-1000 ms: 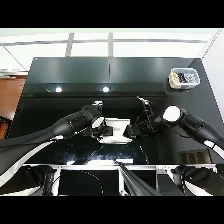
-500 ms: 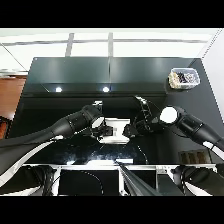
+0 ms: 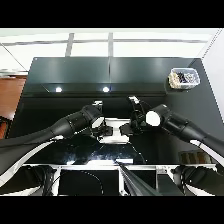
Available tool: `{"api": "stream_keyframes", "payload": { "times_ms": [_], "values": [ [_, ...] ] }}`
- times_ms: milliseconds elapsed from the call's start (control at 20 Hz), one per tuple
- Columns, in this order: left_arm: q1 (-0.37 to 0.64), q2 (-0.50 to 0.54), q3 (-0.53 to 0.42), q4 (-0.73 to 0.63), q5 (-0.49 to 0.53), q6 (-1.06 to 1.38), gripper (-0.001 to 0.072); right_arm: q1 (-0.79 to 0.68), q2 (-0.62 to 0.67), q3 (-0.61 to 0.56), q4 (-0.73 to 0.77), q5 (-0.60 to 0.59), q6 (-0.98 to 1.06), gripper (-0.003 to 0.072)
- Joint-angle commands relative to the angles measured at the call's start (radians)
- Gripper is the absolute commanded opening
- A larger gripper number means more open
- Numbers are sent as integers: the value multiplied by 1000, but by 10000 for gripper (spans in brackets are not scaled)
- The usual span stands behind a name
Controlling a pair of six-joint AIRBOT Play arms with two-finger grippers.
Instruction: Fold the box and place the chain.
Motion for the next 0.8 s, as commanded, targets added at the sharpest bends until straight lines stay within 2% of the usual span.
{"api": "stream_keyframes", "payload": {
  "times_ms": [0, 250, 750],
  "values": [
    [0, 0, 0, 1, 3, 0, 31, 73, -55, 58, -124, 7, 188, 217],
    [0, 0, 0, 0, 3, 0, 31, 120, -95, 83, -187, 87, 291, 219],
    [0, 0, 0, -1, 7, 0, 31, 123, -140, 90, -212, 115, 455, 218]
  ]
}}
